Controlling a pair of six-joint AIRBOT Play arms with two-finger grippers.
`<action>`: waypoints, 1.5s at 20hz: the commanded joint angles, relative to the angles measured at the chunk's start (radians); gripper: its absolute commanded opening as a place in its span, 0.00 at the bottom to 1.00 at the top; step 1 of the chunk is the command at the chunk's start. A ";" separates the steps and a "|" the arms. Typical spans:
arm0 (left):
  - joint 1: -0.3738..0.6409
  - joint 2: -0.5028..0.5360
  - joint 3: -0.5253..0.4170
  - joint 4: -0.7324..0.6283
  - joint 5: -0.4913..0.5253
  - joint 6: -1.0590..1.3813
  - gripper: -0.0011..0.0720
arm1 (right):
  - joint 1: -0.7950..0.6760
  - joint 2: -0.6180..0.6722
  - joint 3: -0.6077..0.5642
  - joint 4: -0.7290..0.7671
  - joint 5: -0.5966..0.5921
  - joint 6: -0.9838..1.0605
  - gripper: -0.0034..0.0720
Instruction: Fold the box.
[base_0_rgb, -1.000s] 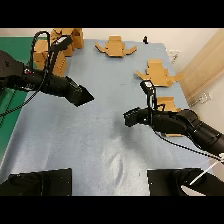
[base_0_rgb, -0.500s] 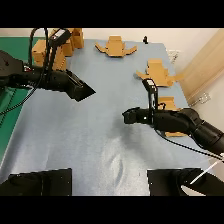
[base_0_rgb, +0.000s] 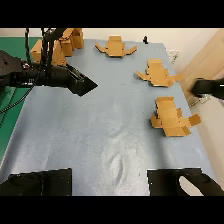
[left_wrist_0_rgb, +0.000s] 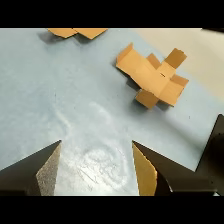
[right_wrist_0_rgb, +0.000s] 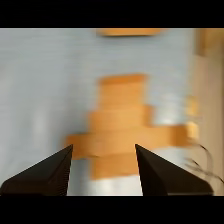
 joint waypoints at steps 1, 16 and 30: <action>0.000 0.000 0.001 -0.006 0.028 -0.011 0.96 | -0.382 -0.086 0.017 0.024 -0.072 -0.154 0.83; 0.000 -0.003 0.000 0.013 -0.126 -0.142 0.96 | -0.571 -0.708 0.050 0.225 0.039 -0.642 0.63; 0.005 -0.011 0.001 0.114 -0.088 -0.146 0.96 | -0.490 -0.702 0.053 0.356 -0.089 -0.492 0.05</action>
